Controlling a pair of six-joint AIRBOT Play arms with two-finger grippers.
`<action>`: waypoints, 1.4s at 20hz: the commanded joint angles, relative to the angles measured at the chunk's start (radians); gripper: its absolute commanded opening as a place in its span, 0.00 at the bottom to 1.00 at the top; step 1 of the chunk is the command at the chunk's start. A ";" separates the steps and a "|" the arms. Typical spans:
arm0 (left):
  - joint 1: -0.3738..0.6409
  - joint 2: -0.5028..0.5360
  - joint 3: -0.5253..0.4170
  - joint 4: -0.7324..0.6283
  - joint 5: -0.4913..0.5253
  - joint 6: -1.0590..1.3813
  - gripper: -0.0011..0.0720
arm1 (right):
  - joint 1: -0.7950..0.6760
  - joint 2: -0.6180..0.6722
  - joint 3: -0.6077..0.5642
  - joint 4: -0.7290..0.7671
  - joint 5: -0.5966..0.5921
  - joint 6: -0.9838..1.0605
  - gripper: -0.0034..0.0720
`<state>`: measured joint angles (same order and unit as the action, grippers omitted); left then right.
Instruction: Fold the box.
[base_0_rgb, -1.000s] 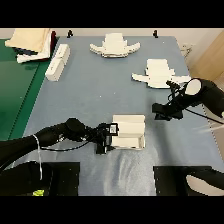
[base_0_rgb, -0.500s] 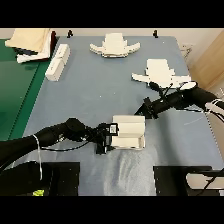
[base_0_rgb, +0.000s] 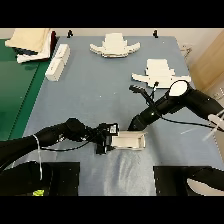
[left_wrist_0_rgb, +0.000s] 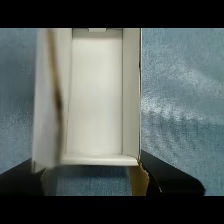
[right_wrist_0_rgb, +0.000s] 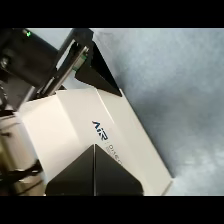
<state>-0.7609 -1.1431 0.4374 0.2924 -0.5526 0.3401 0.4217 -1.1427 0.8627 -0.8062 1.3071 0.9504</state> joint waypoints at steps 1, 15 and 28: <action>0.000 0.000 0.000 0.000 0.000 0.000 0.49 | 0.147 0.119 -0.030 -0.230 -0.174 -0.003 0.05; 0.000 0.000 0.000 0.000 0.000 0.000 0.49 | 0.549 0.306 -0.287 -0.590 -0.559 0.081 0.05; 0.000 0.000 0.000 0.000 0.000 0.000 0.49 | 0.628 0.459 -0.425 -0.709 -0.639 0.141 0.05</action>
